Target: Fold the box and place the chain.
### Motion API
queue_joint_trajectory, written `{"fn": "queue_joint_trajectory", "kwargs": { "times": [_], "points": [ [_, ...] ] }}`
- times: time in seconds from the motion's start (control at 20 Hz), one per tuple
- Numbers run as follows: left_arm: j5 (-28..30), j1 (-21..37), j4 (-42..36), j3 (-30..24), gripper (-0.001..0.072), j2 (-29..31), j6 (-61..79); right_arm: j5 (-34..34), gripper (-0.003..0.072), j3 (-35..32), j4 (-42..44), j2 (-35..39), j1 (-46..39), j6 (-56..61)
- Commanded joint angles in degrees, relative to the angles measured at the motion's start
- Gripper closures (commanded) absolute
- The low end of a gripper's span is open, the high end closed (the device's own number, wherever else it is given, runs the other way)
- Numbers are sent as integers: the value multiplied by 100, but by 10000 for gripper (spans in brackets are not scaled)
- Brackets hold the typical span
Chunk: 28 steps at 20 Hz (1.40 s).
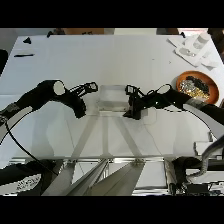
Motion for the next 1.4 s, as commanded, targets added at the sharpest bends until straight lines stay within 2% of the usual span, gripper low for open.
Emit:
{"fn": "queue_joint_trajectory", "kwargs": {
  "times": [0.0, 0.4, 0.5, 0.65, 0.7, 0.75, 0.8, 0.9, 1.15, 1.35],
  "points": [
    [133, -11, 293, -24, 700, 7, -203, 2, 166, 4, 0, -2, 2, 0],
    [129, -9, 227, -24, 683, 74, -195, 2, 166, 4, 0, -2, 2, 0],
    [131, -9, 208, -24, 550, 74, -197, 2, 166, 4, 0, -2, 2, 0],
    [131, -9, 190, -24, 498, 74, -195, 2, 166, 4, 0, -2, 2, 0],
    [133, -9, 188, -24, 376, 74, -195, 2, 166, 4, 0, -2, 2, 0],
    [133, -11, 186, -24, 215, 74, -195, 2, 166, 4, 0, -2, 2, 0],
    [153, -11, 142, -24, 134, 74, -186, 2, 166, 4, 0, -2, 2, 0],
    [173, -11, -83, -24, 126, 74, 149, 2, 166, 4, 0, -2, 2, 0],
    [133, -11, -1255, -24, 130, 74, 1853, 2, 166, 4, 0, -2, 2, 0],
    [-282, -11, -1486, -24, 133, 74, 3073, 2, 166, 4, 0, -2, 2, 0]
  ]
}}
